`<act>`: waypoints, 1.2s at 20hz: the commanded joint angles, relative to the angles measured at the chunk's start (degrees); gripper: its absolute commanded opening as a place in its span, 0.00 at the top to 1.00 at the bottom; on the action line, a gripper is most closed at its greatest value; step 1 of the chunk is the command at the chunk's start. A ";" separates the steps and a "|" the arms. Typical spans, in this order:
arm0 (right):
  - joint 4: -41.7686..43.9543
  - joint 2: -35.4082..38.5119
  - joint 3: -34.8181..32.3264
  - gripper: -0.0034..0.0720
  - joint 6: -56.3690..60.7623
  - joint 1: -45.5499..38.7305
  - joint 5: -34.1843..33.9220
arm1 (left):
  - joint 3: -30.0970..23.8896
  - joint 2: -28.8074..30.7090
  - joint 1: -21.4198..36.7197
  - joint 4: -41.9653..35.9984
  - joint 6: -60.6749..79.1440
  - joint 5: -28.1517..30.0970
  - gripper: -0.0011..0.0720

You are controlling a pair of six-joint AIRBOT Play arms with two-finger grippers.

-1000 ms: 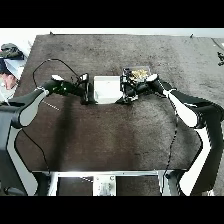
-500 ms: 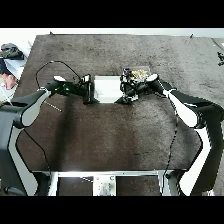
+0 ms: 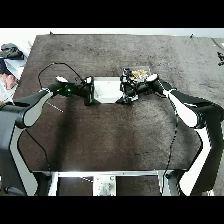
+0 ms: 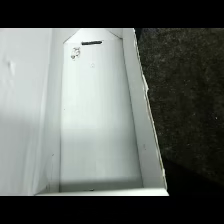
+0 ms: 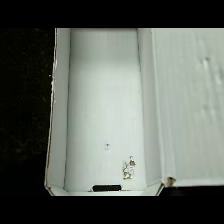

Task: Fold the box and place the chain.

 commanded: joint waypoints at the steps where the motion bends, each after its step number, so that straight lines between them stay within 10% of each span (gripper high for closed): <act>1: 0.07 -0.02 -0.02 0.25 0.07 0.02 -0.09 | 0.00 -0.22 -0.11 -0.26 -1.77 0.44 0.00; 13: 0.07 -0.02 -0.02 0.25 0.07 0.02 -0.09 | 0.00 -0.22 -0.11 0.59 -2.43 0.48 0.04; 18: 0.07 -0.02 -0.02 0.25 0.07 0.02 -0.09 | 0.00 -0.22 -0.11 1.55 -3.48 0.17 0.50; 24: 0.07 -0.02 -0.02 0.25 0.07 0.02 -0.09 | 0.00 -0.22 -0.11 1.60 -3.30 0.24 0.51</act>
